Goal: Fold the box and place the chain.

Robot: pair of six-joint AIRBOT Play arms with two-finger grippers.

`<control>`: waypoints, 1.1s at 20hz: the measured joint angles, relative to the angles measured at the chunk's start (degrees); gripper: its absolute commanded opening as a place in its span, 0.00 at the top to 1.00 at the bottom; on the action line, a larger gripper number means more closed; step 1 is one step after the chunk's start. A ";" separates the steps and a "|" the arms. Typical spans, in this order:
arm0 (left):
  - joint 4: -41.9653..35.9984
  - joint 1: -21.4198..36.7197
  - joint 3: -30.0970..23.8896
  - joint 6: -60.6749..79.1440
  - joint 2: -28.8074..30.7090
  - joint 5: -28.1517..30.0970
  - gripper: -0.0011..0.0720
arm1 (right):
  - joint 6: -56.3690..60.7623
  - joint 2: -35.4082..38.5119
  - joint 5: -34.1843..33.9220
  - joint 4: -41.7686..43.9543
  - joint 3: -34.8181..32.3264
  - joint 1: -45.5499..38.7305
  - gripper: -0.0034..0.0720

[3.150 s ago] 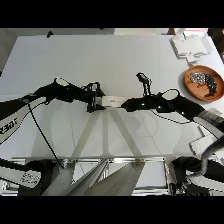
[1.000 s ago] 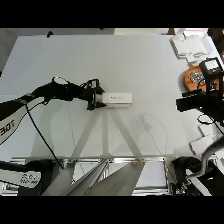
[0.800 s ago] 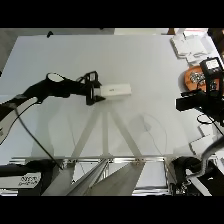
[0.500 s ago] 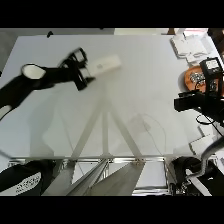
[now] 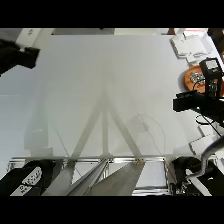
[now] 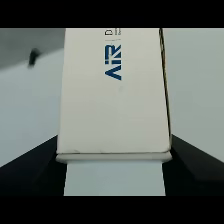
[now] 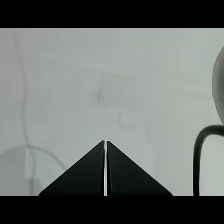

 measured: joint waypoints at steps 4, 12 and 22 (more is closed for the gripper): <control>5.79 4.28 -4.81 -11.26 -3.02 0.07 0.98 | 0.00 0.00 -0.07 0.15 0.00 0.00 0.94; 8.09 5.77 -8.63 -16.39 -17.55 2.14 0.95 | -0.02 0.00 -2.05 0.15 0.00 0.00 0.94; 8.72 5.88 -8.94 -16.87 -22.88 1.09 0.03 | -0.02 0.00 -6.97 0.17 -0.02 0.00 0.94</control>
